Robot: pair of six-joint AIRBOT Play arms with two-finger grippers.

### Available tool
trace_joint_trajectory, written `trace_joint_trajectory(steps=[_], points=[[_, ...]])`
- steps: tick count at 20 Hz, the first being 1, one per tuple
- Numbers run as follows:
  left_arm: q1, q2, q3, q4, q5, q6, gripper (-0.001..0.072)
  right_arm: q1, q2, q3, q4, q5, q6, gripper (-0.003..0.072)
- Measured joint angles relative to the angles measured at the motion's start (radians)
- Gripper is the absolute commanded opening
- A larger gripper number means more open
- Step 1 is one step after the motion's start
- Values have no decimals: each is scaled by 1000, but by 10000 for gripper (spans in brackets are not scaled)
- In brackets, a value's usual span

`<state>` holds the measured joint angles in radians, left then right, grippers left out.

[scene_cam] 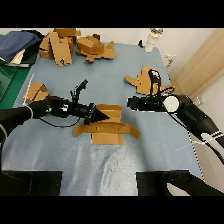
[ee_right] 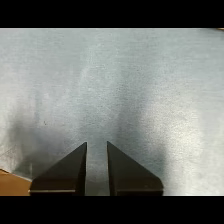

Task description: Fold the box.

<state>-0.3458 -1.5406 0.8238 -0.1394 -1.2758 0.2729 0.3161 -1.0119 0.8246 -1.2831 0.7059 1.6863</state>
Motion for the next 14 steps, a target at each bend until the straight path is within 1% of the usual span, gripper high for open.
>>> trace_joint_trajectory(steps=[3, 6, 7, 12, 14], points=[[-10, 83, -75, -16, 116, 112, 11, 0, 0, 0, -5, 0, 0, 202], [-13, 114, -116, -20, 181, 172, 11, 0, 0, 0, -8, -1, 0, 192], [-14, 116, -125, -21, 191, 185, 11, 0, 0, 0, -8, -1, 0, 162], [-23, 125, -152, -31, 216, 259, 11, 4, 0, -2, -33, 13, 0, 162], [-39, 126, -156, -76, 212, 299, 11, 7, 0, -2, -39, 19, 1, 162]])
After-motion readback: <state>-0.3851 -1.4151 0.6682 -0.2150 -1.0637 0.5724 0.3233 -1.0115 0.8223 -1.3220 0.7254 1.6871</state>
